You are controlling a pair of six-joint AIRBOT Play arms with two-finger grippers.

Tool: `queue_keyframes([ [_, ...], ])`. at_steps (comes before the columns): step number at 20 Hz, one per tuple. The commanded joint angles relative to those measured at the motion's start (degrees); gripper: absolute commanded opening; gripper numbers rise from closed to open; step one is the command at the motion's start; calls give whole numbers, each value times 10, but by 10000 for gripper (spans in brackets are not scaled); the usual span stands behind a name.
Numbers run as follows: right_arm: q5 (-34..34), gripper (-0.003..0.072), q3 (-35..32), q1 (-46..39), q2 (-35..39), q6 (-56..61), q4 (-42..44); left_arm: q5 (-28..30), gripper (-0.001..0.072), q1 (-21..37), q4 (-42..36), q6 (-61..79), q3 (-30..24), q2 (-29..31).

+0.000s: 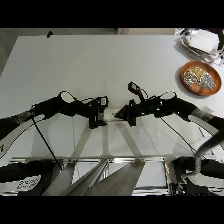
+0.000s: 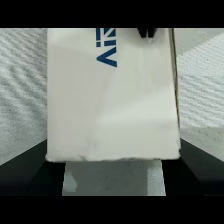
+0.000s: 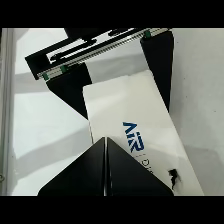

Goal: Fold the box and place the chain.

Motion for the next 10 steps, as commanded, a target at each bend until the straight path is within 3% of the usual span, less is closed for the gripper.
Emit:
queue_keyframes([
  [1, 3, 3, 0, 2, -18, -2, -4, 0, 212, 0, 0, 0, 0, 0],
  [10, -17, 4, -1, 13, -45, 46, -68, 0, 212, 0, 0, 0, 0, 0],
])
